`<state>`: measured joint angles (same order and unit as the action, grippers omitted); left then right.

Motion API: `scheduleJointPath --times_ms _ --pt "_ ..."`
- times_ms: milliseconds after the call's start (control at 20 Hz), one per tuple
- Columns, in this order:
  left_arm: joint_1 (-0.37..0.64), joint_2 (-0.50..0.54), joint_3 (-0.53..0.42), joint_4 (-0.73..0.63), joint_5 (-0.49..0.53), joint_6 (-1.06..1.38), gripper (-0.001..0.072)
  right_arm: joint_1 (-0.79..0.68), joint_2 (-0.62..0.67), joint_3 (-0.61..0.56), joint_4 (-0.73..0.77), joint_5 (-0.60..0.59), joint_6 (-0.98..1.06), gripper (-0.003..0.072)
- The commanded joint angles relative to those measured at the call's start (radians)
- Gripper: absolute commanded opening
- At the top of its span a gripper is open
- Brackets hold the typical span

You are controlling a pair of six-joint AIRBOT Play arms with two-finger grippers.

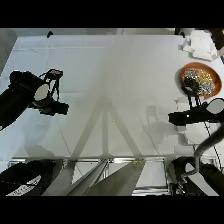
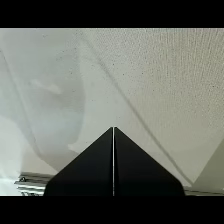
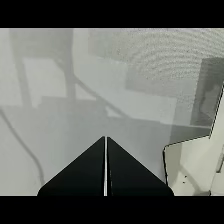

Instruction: Fold the box and place the chain.

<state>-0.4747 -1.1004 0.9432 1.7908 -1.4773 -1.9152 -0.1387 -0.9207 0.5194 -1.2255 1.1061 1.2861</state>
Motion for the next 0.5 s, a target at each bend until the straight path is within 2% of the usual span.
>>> scheduleJointPath --times_ms 0,200,250,350,450 --pt "0.001 0.001 0.0 0.001 0.0 0.0 0.0013 0.0 0.0 0.001 0.048 0.0 0.0 0.002" --pt "0.001 0.001 0.0 0.0 0.0 0.0 0.0013 -0.001 0.0 0.025 0.072 0.002 0.017 0.0021" --pt "0.001 0.001 -0.001 0.0 0.0 0.0 0.0013 -0.001 0.0 0.063 0.019 0.014 0.077 0.0036" --pt "0.001 0.001 0.0 0.0 0.0 0.0 0.0013 -0.001 0.0 0.167 -0.127 0.073 0.169 0.0189" --pt "0.001 0.0 0.0 0.0 0.0 0.0 0.0013 -0.001 0.0 0.295 -0.327 0.153 0.204 0.0201"
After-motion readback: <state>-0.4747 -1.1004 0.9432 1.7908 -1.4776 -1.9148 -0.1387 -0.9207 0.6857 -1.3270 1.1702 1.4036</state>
